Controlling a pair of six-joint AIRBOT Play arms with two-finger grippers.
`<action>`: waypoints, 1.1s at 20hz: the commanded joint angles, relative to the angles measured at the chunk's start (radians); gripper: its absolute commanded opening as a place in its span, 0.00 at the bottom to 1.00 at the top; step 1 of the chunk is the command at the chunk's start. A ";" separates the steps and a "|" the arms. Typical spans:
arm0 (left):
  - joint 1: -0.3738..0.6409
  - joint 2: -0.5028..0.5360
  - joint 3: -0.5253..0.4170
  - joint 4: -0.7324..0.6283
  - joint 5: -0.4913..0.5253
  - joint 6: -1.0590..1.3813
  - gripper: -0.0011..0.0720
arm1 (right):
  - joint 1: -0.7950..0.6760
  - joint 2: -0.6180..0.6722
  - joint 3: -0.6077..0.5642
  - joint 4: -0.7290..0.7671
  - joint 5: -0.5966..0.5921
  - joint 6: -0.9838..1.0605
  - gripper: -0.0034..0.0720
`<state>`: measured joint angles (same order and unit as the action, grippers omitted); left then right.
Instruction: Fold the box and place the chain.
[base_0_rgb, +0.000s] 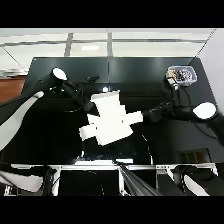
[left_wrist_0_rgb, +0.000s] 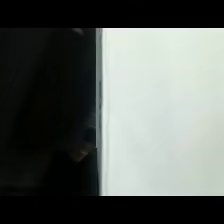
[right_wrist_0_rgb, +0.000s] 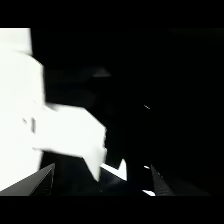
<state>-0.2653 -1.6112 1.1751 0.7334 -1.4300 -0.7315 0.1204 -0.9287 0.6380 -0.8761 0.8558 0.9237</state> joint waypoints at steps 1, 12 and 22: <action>-0.048 0.209 -0.193 -0.014 0.276 0.359 0.05 | -0.041 0.001 0.085 -0.202 0.100 -0.003 0.98; -0.171 0.142 -0.262 0.019 0.567 0.729 0.05 | 0.098 -0.030 -0.049 0.024 0.051 -0.639 0.98; -0.171 0.118 -0.262 0.047 0.562 0.728 0.05 | 0.265 -0.139 -0.078 0.034 0.012 -0.943 0.98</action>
<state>-0.4355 -1.4906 0.9138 0.7704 -0.8745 -0.0063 0.3412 -1.0328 0.5636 -0.8455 0.8703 0.0776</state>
